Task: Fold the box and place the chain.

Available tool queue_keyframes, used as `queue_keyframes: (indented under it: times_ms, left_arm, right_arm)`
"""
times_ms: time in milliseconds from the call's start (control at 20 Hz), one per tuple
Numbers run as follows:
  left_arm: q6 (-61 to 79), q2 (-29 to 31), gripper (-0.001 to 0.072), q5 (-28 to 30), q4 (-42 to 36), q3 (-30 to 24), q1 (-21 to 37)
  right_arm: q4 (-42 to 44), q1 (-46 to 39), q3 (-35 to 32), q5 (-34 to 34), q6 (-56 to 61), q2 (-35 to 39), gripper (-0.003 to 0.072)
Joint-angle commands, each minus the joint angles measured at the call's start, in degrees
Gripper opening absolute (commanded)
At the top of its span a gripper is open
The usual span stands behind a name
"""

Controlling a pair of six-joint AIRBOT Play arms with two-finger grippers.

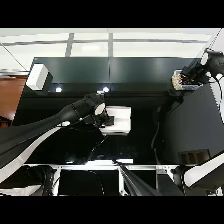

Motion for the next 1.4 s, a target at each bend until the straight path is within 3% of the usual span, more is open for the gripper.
queue_keyframes:
  times_ms: [0, 50, 100, 150, 200, 650, 1050, 1350]
  left_arm:
    - [0.0, 0.0, 0.0028, 0.0, 0.0, 0.0, 0.0]
    - [0.0, 0.0, 0.0028, 0.0, 0.0, 0.0, 0.0]
    - [0.0, 0.0, 0.0028, 0.0, 0.0, 0.0, 0.0]
    - [0.0, 0.0, 0.0028, 0.0, 0.0, 0.0, 0.0]
    - [0.0, 0.0, 0.0028, 0.0, 0.0, 0.0, 0.0]
    - [0.0, 0.0, 0.0028, 0.0, 0.0, 0.0, 0.0]
    - [0.0, 0.0, 0.0027, 0.0, 0.0, 0.0, 0.0]
    - [0.0, 0.0, 0.0028, 0.0, 0.0, 0.0, 0.0]
  right_arm:
    - [3.2, -1.3, 0.9, 0.0, 0.1, -2.2, 0.0462]
    - [3.2, -1.3, 0.9, -0.4, 0.2, -2.3, 0.0429]
    - [3.2, -1.3, 0.9, -0.9, 0.2, -2.3, 0.0339]
    - [3.4, -1.3, 1.5, -0.2, 0.1, -2.2, 0.0101]
    - [3.8, -1.3, 2.4, 0.7, -0.7, -2.2, 0.0014]
    - [4.9, -1.3, 18.9, 11.1, -13.0, 8.7, 0.0013]
    - [5.8, -1.3, 19.3, 9.0, -19.1, 24.3, 0.0013]
    - [19.6, -1.3, 19.2, 13.2, -23.8, 33.3, 0.0013]
